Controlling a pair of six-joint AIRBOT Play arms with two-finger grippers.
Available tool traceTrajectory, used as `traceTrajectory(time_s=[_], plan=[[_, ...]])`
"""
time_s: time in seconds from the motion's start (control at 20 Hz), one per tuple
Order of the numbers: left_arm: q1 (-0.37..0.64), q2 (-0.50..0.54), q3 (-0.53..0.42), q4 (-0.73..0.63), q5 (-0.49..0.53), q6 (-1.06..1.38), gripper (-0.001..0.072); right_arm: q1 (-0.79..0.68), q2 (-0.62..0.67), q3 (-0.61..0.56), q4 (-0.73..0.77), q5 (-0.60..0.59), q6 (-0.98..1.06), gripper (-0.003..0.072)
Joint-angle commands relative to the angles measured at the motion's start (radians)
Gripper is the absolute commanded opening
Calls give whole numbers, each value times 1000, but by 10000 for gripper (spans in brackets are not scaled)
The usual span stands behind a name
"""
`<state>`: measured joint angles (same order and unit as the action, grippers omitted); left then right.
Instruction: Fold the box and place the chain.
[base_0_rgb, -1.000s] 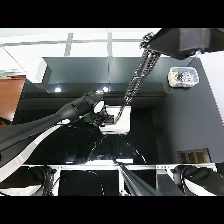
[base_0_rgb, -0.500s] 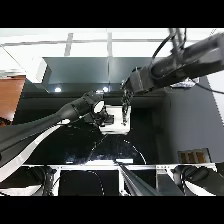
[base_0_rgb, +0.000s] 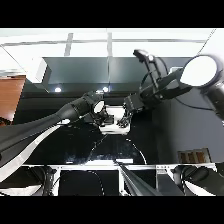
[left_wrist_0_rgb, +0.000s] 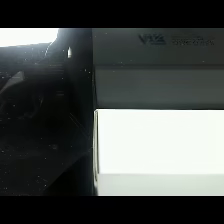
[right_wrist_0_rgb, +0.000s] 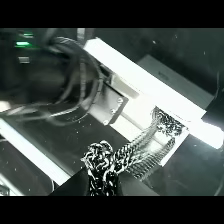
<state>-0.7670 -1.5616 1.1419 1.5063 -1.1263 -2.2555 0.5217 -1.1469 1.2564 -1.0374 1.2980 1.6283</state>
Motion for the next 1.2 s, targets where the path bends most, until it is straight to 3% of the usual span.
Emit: traceTrajectory(time_s=[0.0, 0.1, 0.4, 0.45, 0.5, 0.8, 1.05, 1.1, 1.15], plan=[[1, 0, 0, 0, 0, 0, 29, 18, -2, -144, 101, -212, 8, 11], [1, 0, 0, 0, -2, 0, 29, 34, -7, -189, 128, -278, -14, 11], [1, 0, 0, 0, 0, 0, 29, 33, -11, -202, 78, -256, -10, 35], [1, 0, 0, 0, 0, 0, 29, 33, -11, -202, 75, -255, -8, 219], [1, 0, 0, 0, 0, 0, 29, 33, -11, -202, 69, -255, -9, 268], [1, -6, 0, 0, 0, 0, 29, -108, 35, -199, -73, -110, -10, 268], [0, -8, 26, 0, -33, 22, 30, -169, 62, -199, -86, -16, -28, 268], [-1, -6, 49, 4, -51, 16, 58, -165, 62, -199, -88, -13, -28, 268], [-3, -3, 73, 16, -72, -10, 215, -165, 62, -199, -87, -19, -28, 268]])
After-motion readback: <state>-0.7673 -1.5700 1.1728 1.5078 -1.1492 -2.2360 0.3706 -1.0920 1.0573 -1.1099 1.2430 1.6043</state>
